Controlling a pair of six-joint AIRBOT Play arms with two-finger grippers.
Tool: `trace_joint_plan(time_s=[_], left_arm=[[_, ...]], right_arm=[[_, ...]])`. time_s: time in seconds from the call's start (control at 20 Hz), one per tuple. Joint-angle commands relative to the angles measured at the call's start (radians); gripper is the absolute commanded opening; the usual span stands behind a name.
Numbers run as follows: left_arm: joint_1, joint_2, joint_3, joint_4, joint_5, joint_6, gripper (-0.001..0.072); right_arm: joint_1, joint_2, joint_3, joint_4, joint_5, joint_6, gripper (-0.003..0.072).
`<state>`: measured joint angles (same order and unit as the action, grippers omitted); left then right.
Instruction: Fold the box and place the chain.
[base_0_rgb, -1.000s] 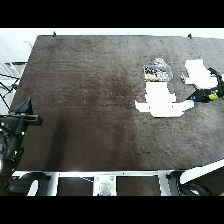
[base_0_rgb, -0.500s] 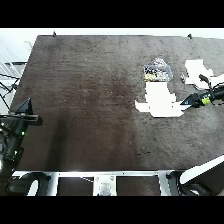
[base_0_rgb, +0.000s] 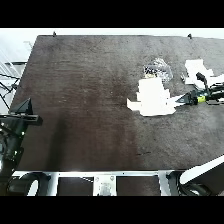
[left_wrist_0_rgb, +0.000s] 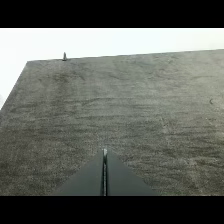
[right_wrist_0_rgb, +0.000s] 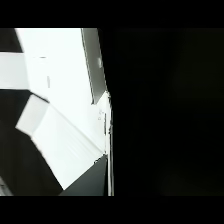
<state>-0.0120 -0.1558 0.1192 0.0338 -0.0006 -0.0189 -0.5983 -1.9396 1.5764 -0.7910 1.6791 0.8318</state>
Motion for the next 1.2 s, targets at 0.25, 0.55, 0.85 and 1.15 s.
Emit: trace_joint_plan(time_s=[0.25, 0.55, 0.85, 1.15], left_arm=[[0.0, 0.001, 0.001, 0.0, 0.0, 0.0, 0.002], [0.0, 0.001, 0.001, 0.0, -0.003, 0.0, 0.002], [0.0, 0.001, 0.004, 0.0, -0.012, 0.0, 0.002], [0.0, 0.001, 0.005, 0.001, -0.027, 0.002, 0.0072]], right_arm=[[0.268, 0.305, -0.468, 0.278, -0.285, -0.002, 0.0008], [0.506, 0.339, -0.56, 0.414, -0.533, -0.024, 0.0008], [0.644, 0.339, -0.558, 0.414, -0.764, -0.071, 0.0008], [0.689, 0.333, -0.557, 0.414, -0.884, -0.119, 0.0008]])
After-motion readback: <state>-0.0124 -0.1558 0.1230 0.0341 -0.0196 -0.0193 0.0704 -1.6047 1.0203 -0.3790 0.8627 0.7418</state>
